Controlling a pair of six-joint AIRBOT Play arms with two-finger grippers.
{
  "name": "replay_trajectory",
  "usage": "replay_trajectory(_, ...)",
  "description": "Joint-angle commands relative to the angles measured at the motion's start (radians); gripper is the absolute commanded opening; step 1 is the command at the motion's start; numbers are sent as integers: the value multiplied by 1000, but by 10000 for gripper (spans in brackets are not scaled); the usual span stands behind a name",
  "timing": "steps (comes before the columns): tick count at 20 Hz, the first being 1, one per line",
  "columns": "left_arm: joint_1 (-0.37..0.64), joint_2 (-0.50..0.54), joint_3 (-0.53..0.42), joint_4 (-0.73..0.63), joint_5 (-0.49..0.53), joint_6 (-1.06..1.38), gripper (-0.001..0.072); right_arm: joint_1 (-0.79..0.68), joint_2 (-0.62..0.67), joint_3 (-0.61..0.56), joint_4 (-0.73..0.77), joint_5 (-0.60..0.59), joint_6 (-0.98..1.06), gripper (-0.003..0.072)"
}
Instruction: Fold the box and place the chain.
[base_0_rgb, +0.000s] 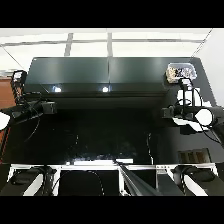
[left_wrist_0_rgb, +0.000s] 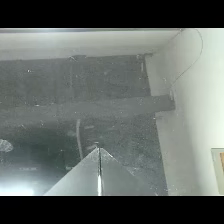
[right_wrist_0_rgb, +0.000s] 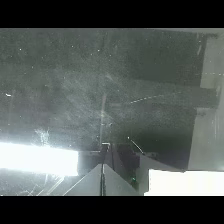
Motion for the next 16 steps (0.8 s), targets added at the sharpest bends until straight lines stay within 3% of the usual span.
replay_trajectory(1,-1,1,0,0,0,0,26,0,0,0,0,0,0,14)
replay_trajectory(12,-1,1,0,0,0,0,26,0,0,0,0,0,0,14)
replay_trajectory(14,-1,1,0,0,0,0,26,0,-1,0,66,-77,19,14)
replay_trajectory(16,-1,1,0,0,0,0,26,0,-12,0,257,-274,47,15)
